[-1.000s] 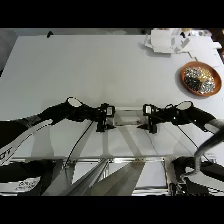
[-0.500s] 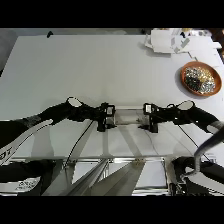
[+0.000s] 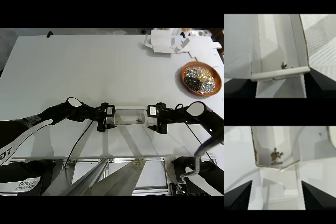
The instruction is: Fold the box and place the chain.
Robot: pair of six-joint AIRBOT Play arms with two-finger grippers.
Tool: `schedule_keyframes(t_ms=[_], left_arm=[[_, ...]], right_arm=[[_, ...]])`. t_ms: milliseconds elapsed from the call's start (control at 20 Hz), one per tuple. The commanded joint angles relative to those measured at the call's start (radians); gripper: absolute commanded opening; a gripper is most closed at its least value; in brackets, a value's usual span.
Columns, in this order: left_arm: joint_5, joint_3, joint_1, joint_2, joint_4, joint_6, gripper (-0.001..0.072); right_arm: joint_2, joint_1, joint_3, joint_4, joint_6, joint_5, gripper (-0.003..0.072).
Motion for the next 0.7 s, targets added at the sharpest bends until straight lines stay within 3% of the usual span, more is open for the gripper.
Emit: schedule_keyframes(t_ms=[0, 50, 150, 250, 300, 450, 650], left_arm=[[-0.001, 0.0, 0.0, 0.001, 0.0, 0.0, 0.0108], [-0.001, 0.0, 0.0, 0.001, 0.0, 0.0, 0.0108], [0.0, 0.0, 0.0, 0.001, 0.0, 0.0, 0.0108], [-0.001, 0.0, 0.0, 0.001, 0.0, 0.0, 0.0108], [0.0, 0.0, 0.0, 0.001, 0.0, 0.0, 0.0108], [0.0, 0.0, 0.0, 0.001, 0.0, 0.0, 0.0108], [-0.001, 0.0, 0.0, 0.001, 0.0, 0.0, 0.0108]], right_arm=[[0.127, 0.0, 0.001, -0.02, 0.111, 0.017, 0.0622], [0.154, 0.0, 0.001, 0.039, 0.111, 0.018, 0.0576], [0.173, 0.0, 0.001, 0.206, 0.111, 0.038, 0.0406], [0.169, 0.001, 0.0, 0.356, 0.101, 0.08, 0.0092], [0.164, 0.001, 0.0, 0.391, 0.096, 0.087, 0.0019], [0.117, 0.001, 0.0, 0.406, 0.077, 0.029, 0.0019], [-0.047, 0.0, 0.0, 0.492, 0.084, -0.167, 0.0019]])
